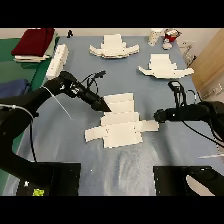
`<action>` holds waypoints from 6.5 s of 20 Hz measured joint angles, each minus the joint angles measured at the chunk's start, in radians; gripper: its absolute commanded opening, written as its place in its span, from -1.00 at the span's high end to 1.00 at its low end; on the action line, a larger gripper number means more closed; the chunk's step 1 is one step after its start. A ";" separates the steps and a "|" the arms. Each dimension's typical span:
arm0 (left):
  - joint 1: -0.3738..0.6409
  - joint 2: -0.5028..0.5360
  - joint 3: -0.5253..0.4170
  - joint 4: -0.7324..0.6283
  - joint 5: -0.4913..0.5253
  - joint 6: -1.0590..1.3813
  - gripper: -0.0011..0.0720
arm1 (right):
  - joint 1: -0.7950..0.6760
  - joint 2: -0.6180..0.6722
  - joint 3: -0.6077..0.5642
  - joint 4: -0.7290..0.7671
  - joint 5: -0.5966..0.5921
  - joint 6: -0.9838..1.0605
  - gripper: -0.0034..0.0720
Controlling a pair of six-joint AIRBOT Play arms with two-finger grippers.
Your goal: Fold the box.
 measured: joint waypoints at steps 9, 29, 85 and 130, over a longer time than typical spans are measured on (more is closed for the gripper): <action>-0.182 0.420 -0.377 -0.054 0.422 0.364 0.94 | 0.000 0.000 0.055 -0.100 0.014 0.154 -0.09; -0.139 0.335 -0.377 -0.064 0.351 0.401 0.93 | 0.000 0.000 0.056 -0.052 0.035 0.169 -0.09; -0.121 0.232 -0.360 0.005 0.193 0.296 0.93 | 0.956 0.107 -0.094 -0.196 -0.192 0.097 -0.99; -0.121 0.232 -0.360 0.005 0.193 0.296 0.93 | 0.312 -0.069 -0.199 0.448 0.081 -1.205 -1.00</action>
